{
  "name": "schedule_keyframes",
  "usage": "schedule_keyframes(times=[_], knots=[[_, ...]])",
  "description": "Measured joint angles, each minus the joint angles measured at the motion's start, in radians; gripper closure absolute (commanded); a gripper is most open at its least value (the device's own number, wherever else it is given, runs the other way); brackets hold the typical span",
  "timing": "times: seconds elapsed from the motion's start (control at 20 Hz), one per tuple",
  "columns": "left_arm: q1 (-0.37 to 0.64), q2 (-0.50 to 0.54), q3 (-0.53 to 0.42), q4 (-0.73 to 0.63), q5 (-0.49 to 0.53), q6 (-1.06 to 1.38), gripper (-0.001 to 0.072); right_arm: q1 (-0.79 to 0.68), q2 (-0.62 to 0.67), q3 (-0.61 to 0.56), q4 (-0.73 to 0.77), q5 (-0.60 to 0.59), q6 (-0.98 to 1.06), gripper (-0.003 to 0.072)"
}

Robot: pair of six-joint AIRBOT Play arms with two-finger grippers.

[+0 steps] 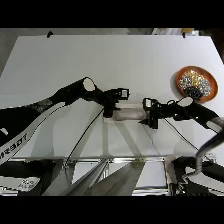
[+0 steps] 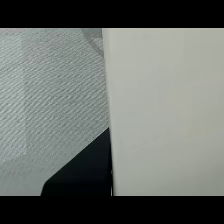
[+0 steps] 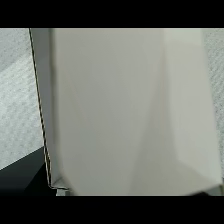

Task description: Fold the box and place the chain.

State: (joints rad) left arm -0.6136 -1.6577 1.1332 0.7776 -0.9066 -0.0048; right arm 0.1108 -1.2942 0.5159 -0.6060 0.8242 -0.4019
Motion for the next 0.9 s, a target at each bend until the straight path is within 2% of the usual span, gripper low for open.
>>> schedule_keyframes(times=[0.3, 0.35, 0.45, 0.5, 0.55, 0.7, 0.9], knots=[[0.000, 0.000, 0.000, -0.003, -0.001, 0.000, 0.0694, 0.000, 0.000, 0.000, 0.000, -0.001, 0.000, 0.0288], [0.000, 0.001, 0.000, -0.003, -0.002, 0.000, 0.0633, 0.000, 0.000, 0.000, 0.000, -0.001, 0.000, 0.0288], [0.001, 0.002, -0.001, 0.013, -0.007, 0.000, 0.0346, -0.001, 0.000, 0.000, 0.000, -0.004, 0.000, 0.0288], [0.002, 0.007, 0.000, 0.008, -0.002, 0.000, 0.0280, -0.001, 0.000, 0.000, 0.000, -0.004, 0.000, 0.0288], [0.003, 0.012, 0.000, 0.005, -0.007, 0.000, 0.0252, -0.001, 0.000, 0.000, -0.002, -0.003, -0.002, 0.0288], [0.012, 0.035, 0.000, 0.021, -0.013, -0.009, 0.0248, -0.001, 0.000, 0.000, -0.001, -0.003, 0.000, 0.0288], [0.029, 0.089, 0.000, 0.141, -0.030, -0.133, 0.0248, -0.001, 0.000, 0.000, 0.001, -0.003, 0.003, 0.0288]])
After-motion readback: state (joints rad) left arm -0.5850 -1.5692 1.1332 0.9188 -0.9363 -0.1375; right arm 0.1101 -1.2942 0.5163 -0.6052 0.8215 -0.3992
